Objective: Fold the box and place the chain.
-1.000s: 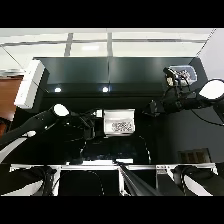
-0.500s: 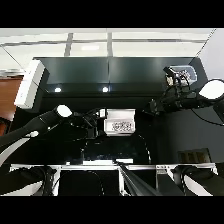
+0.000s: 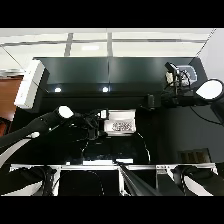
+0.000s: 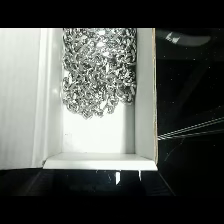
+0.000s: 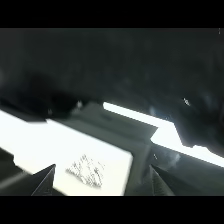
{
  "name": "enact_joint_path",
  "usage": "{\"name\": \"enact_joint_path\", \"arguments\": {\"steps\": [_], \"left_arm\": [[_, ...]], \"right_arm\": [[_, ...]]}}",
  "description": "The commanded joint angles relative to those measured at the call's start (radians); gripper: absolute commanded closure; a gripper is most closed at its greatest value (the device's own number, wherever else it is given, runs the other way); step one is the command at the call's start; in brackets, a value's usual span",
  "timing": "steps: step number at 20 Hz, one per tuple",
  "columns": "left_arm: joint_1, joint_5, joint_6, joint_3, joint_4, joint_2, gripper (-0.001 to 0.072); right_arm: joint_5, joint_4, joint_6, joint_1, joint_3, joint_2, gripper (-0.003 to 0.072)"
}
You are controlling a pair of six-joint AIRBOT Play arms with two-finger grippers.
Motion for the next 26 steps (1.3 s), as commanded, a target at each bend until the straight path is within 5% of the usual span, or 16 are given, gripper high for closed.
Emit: {"name": "enact_joint_path", "arguments": {"steps": [1, 7, 13, 26], "left_arm": [[-0.001, -0.001, 0.0, 0.001, 0.0, 0.0, 0.037], [-0.001, 0.0, 0.0, 0.001, 0.001, 0.0, 0.0369], [-0.001, 0.001, 0.0, 0.001, 0.001, 0.0, 0.0369], [-0.001, 0.001, 0.0, 0.001, 0.001, 0.0, 0.0369]], "right_arm": [[-0.155, 0.027, 0.021, 0.069, 0.0, -0.048, -0.0023], [-0.171, 0.032, -0.087, 0.162, 0.0, -0.164, -0.0018], [0.091, 0.059, -0.583, 0.163, 0.038, -0.162, -0.0017], [0.084, 0.099, -0.883, 0.184, 0.034, -0.172, -0.0017]]}}
